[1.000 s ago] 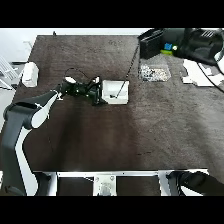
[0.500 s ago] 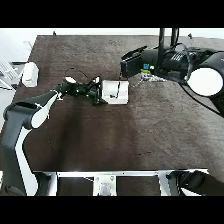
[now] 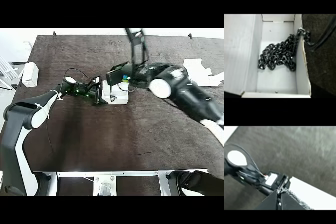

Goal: Fold the box and place the chain.

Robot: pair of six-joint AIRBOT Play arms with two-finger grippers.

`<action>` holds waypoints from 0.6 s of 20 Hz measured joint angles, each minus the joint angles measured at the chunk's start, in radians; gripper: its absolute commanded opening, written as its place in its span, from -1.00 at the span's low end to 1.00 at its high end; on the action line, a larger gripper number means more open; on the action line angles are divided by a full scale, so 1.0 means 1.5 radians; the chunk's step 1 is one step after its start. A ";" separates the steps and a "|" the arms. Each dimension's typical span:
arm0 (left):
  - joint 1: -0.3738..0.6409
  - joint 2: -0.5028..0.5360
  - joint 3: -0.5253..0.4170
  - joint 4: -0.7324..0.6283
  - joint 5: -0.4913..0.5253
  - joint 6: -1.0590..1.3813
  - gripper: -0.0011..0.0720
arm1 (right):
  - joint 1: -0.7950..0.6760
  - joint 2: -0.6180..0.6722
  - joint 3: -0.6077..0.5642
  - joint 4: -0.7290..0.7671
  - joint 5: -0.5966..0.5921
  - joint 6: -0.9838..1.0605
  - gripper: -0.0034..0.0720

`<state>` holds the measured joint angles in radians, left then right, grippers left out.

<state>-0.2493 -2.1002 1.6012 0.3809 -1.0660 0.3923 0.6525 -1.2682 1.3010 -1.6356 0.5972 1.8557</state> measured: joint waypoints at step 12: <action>0.000 0.000 0.000 0.000 0.001 0.000 0.15 | -0.057 -0.052 -0.010 -0.011 -0.073 0.044 -0.88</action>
<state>-0.2493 -2.1002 1.6012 0.3809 -1.0649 0.3923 0.5671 -1.3464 1.2854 -1.6516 0.4873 1.9213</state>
